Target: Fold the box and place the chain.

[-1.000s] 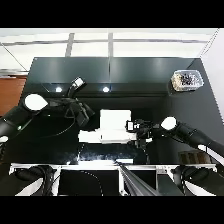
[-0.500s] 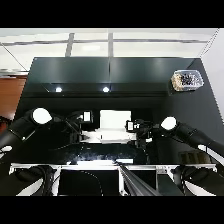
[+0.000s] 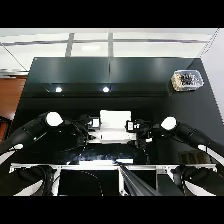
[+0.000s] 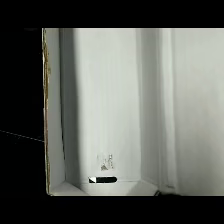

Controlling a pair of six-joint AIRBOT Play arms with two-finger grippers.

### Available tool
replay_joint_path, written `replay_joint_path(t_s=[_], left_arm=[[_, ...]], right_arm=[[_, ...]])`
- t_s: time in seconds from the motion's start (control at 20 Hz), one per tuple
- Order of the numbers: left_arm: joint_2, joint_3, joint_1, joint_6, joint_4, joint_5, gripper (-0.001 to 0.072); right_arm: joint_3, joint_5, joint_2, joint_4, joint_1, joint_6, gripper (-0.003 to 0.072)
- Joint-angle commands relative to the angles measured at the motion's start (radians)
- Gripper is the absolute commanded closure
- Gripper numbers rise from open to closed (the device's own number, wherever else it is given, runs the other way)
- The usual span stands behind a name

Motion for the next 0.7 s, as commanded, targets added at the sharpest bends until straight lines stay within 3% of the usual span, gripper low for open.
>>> replay_joint_path(t_s=[0.0,0.65], left_arm=[[-0.014,0.000,-0.008,0.008,-0.063,-0.005,0.0269],[-0.015,0.000,-0.020,0.007,-0.086,-0.003,0.0316]], right_arm=[[0.000,0.000,-0.001,0.001,0.000,0.001,0.0492],[0.000,0.000,-0.001,0.001,0.000,0.001,0.0492]])
